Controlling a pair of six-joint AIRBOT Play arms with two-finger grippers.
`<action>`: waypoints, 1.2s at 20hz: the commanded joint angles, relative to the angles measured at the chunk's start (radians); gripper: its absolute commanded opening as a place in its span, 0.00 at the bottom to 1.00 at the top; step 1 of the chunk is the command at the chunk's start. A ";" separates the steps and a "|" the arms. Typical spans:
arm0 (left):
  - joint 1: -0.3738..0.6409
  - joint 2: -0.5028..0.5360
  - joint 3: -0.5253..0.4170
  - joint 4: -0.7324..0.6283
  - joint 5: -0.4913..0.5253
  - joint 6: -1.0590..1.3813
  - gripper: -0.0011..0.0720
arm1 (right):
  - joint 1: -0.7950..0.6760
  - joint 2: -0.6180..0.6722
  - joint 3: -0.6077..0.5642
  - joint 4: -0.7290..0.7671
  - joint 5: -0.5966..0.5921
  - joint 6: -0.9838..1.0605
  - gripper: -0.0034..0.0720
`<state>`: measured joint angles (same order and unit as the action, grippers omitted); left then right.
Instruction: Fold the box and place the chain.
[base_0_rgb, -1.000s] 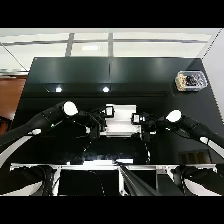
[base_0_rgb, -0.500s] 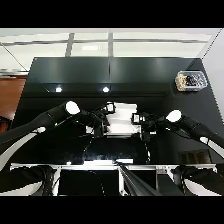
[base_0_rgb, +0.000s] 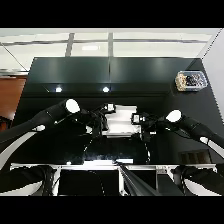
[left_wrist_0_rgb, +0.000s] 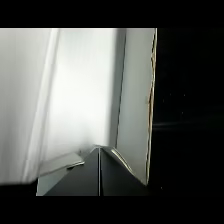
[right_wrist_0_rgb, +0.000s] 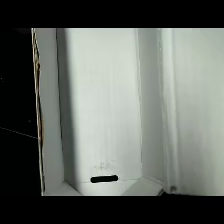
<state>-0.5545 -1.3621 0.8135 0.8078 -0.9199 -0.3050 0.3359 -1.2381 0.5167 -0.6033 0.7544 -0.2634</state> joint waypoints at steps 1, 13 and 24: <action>0.034 0.077 0.039 0.328 -0.056 -0.354 0.05 | 0.001 0.000 0.000 0.000 0.000 0.000 0.35; 0.508 0.191 -0.234 0.019 -0.101 -1.135 0.06 | 0.001 0.000 0.000 0.000 0.000 0.000 0.35; 0.383 -0.057 -0.269 -0.451 -0.129 -0.749 0.06 | 0.001 0.000 0.000 0.000 0.000 0.000 0.35</action>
<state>-0.1322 -1.3525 0.5289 0.5041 -1.0103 -1.1717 0.3359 -1.2381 0.5167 -0.6029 0.7544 -0.2630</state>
